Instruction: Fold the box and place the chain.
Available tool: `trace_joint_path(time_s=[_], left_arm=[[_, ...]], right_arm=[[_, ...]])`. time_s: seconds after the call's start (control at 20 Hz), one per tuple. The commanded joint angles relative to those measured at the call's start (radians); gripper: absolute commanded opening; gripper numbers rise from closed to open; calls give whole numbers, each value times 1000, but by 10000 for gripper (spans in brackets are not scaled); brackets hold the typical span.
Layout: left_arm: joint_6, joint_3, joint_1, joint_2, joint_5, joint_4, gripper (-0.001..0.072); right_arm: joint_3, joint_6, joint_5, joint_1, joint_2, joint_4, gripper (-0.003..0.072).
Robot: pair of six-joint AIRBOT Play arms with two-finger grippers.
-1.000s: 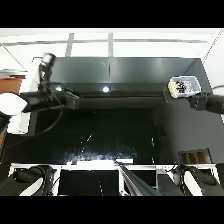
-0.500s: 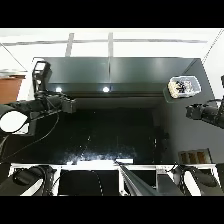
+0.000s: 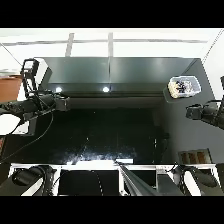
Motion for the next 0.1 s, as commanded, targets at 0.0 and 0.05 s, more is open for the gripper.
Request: trace_joint_path(time_s=[0.0,0.05], left_arm=[[-4,0,1,2,0,-2,28],[-4,0,0,1,0,-2,28]], right_arm=[[0,1,-1,0,1,0,18],[0,1,-1,0,1,0,18]])
